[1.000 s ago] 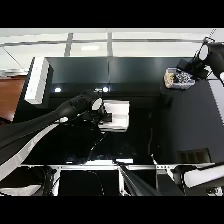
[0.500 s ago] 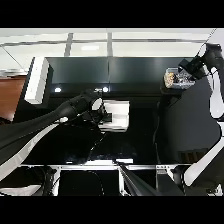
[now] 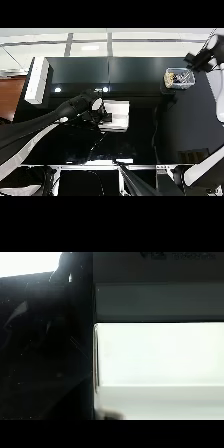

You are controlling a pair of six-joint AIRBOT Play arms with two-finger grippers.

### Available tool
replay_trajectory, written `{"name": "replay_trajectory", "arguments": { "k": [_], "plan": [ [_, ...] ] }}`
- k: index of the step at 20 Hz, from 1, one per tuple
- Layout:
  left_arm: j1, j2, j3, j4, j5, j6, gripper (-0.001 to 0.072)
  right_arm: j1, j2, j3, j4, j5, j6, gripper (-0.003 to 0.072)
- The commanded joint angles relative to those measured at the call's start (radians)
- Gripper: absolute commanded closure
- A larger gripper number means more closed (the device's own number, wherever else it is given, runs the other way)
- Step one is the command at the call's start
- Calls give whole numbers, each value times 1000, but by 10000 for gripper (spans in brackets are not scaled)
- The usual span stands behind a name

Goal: Fold the box and place the chain.

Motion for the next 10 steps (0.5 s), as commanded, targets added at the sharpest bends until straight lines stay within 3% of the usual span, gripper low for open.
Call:
{"name": "replay_trajectory", "arguments": {
  "k": [1, 7, 10],
  "plan": [
    [0, 0, 0, 0, 0, 0, 685, -1, 174, 1, 12, 16, -145, 675],
    [0, 0, 0, 1, 3, 0, 685, 0, 509, 1, 236, -28, -290, 676],
    [0, 0, 0, 1, 4, 0, 685, 0, 623, 1, 362, 43, -308, 676]
  ]
}}
